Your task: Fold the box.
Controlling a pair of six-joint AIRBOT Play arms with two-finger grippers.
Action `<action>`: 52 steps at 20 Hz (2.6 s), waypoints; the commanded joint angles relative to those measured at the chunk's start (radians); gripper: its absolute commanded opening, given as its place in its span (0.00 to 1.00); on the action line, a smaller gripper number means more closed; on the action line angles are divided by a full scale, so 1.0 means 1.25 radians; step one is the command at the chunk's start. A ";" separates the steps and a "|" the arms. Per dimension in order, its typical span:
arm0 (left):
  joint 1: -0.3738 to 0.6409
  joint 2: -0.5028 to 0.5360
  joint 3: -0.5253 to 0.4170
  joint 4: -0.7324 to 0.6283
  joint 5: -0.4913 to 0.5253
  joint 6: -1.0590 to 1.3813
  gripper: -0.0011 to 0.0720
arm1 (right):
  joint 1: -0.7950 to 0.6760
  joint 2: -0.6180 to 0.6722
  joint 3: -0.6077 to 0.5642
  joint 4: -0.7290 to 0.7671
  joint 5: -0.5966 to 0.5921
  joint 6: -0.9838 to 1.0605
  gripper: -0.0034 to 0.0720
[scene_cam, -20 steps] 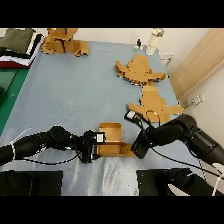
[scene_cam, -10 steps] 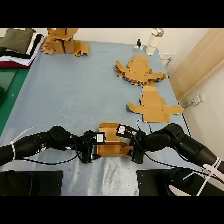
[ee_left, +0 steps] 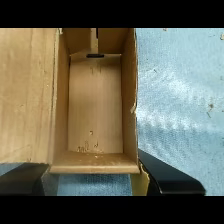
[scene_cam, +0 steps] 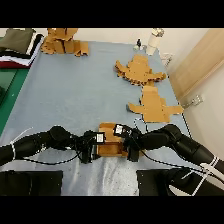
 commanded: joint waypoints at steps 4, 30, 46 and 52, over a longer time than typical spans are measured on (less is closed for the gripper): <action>0.001 0.000 0.000 -0.001 0.001 0.000 0.65 | 0.002 0.000 -0.001 0.087 0.022 -0.060 0.23; 0.001 0.000 0.000 -0.001 0.001 0.000 0.65 | -0.127 0.210 0.081 -0.520 -0.428 0.879 0.05; 0.001 0.000 0.000 -0.001 0.001 0.000 0.65 | -0.229 -0.038 -0.030 0.060 -0.142 0.701 0.05; 0.001 0.000 0.000 -0.001 0.001 0.000 0.65 | -0.229 0.032 -0.030 0.096 -0.151 0.702 0.05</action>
